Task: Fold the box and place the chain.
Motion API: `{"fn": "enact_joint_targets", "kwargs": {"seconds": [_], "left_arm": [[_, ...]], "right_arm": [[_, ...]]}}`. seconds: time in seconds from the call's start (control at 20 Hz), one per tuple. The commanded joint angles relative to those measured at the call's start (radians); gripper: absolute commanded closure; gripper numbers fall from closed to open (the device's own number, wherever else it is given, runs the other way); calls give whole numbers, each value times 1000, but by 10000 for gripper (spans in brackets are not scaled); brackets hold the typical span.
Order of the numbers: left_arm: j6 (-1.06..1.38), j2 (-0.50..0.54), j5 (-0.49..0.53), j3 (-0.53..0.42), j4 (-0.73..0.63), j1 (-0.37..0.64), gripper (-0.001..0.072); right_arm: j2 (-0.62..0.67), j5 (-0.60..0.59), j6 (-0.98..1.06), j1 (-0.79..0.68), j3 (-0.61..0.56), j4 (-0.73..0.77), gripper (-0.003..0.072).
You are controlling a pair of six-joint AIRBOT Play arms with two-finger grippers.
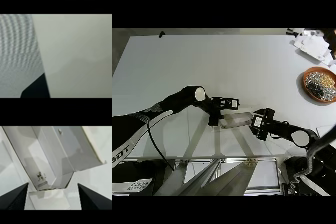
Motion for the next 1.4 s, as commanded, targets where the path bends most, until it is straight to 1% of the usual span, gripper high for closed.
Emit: {"fn": "enact_joint_targets", "kwargs": {"seconds": [0.0,0.05,0.2,0.4,0.55,0.85,1.15,1.25,1.35], "left_arm": [[0,1,1,0,1,0,677],[0,1,1,0,1,0,677],[0,1,0,0,1,0,677],[0,1,0,0,0,0,677],[0,1,1,0,1,0,677],[0,1,1,0,1,0,677],[0,1,1,0,1,0,677],[0,1,1,0,1,0,677],[0,1,1,0,1,0,677]], "right_arm": [[-47,8,-220,-10,5,180,-12],[-61,10,-261,-10,10,219,-11],[-106,29,-299,-37,24,229,-9],[-123,124,-308,-127,62,231,1],[-163,197,-386,-154,91,237,1],[-250,206,-459,-154,131,271,1],[-334,335,-517,-253,196,259,8],[-362,377,-572,-257,212,261,12],[-390,391,-615,-257,222,266,13]]}}
